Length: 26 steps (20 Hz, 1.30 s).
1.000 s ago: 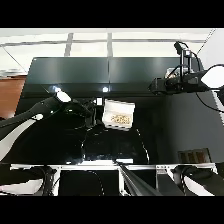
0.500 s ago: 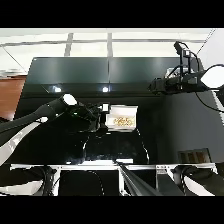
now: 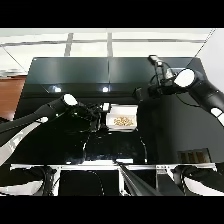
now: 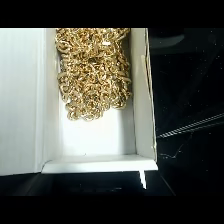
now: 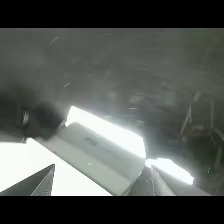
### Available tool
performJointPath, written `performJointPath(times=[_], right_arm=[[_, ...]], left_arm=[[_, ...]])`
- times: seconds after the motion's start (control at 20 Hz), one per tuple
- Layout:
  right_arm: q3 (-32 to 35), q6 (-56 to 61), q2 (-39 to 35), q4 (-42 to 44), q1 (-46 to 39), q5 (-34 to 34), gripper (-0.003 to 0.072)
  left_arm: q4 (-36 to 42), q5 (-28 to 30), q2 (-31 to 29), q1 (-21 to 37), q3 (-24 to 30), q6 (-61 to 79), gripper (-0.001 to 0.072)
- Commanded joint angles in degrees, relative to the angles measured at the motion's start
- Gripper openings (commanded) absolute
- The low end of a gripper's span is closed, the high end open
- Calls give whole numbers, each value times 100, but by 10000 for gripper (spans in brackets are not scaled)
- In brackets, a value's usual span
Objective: Fold the box and place the chain.
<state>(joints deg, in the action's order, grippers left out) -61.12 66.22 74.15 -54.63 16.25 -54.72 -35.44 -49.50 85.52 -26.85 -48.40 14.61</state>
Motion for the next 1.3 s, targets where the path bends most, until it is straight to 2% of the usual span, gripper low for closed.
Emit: performJointPath(times=[0.0,0.25,0.4,1.0,1.25], right_arm=[[-20,-2691,109,402,114,-802,720],[160,-3635,101,428,262,-1062,720],[466,-4221,98,813,291,-1001,720],[490,-4616,101,807,321,-1058,720],[490,-5287,107,745,452,-916,720]], left_arm=[[-7,2,4,-2,-4,-11,461],[-4,4,4,-2,-4,-9,461],[-4,0,4,-2,-4,-9,462],[-4,2,4,-2,-4,-9,462],[-4,0,4,-2,-4,-9,461]])
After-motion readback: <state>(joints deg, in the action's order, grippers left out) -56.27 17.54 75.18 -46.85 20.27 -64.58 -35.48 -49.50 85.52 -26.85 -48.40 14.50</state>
